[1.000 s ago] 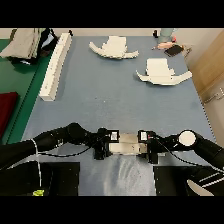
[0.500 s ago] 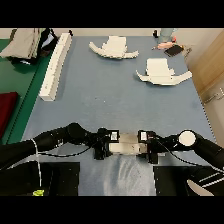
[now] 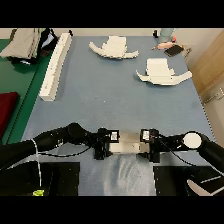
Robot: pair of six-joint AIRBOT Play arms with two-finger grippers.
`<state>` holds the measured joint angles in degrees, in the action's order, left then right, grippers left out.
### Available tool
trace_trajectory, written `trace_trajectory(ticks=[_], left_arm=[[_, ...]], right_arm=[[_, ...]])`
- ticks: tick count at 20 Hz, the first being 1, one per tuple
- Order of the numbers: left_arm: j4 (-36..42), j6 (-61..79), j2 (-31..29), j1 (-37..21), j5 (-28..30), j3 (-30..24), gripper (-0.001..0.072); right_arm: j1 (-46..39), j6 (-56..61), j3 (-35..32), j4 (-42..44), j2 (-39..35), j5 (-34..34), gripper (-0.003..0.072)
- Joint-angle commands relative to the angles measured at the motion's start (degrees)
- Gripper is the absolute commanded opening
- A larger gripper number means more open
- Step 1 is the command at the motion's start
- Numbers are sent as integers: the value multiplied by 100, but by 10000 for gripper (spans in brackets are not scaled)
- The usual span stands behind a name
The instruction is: Fold the box.
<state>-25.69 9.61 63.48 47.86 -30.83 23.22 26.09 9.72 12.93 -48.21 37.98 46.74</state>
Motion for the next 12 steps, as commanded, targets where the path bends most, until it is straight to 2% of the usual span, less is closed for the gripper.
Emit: trace_trajectory(ticks=[1,8,10,12], left_arm=[[-2,0,0,0,2,0,592],[-2,0,0,0,2,0,592],[-2,0,-2,0,2,0,593],[-2,0,0,0,2,0,593]], right_arm=[[-2,809,9,-479,-651,393,720],[-4,2459,9,-1202,-1996,1036,720],[-2,2573,9,-1051,-2201,981,720],[-2,2879,9,-455,-2293,999,720]])
